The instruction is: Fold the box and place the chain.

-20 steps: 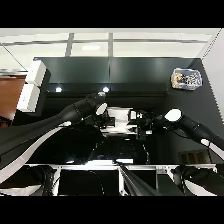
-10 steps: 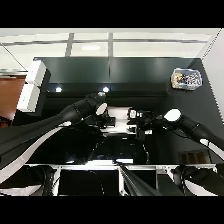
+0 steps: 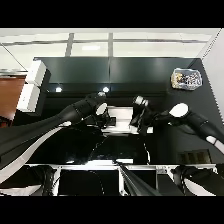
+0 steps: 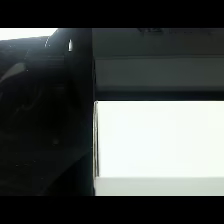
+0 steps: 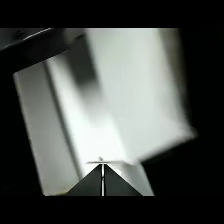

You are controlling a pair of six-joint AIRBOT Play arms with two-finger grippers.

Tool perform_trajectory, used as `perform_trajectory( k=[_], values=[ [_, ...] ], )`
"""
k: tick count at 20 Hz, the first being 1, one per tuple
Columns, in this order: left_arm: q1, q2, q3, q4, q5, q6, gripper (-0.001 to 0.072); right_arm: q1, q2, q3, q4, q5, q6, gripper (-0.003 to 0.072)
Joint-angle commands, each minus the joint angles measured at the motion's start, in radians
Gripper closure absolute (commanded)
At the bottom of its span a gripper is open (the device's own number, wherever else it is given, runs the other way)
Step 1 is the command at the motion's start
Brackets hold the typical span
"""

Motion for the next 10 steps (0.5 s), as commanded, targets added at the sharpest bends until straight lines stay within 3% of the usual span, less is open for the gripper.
perform_trajectory(
  k=[1, 3, 4, 7, 10],
  values=[
    [0.000, 0.000, 0.001, 0.008, -0.001, 0.001, 0.0683, -0.211, 0.078, 0.076, -0.393, 0.056, 0.674, 0.0674],
    [0.000, 0.000, 0.001, 0.006, -0.002, 0.001, 0.0683, -0.398, 0.084, 0.068, -0.518, 0.051, 0.951, 0.0674],
    [0.000, 0.000, 0.001, 0.007, -0.002, 0.001, 0.0683, -0.482, 0.084, 0.047, -0.484, 0.066, 1.040, 0.0674],
    [0.000, 0.000, 0.001, 0.007, -0.001, 0.001, 0.0683, -0.601, 0.034, -0.032, -0.262, 0.201, 0.968, 0.0674],
    [0.000, 0.000, 0.001, 0.007, -0.002, 0.001, 0.0683, -0.559, -0.116, -0.060, -0.127, 0.362, 0.827, 0.0674]
  ],
)
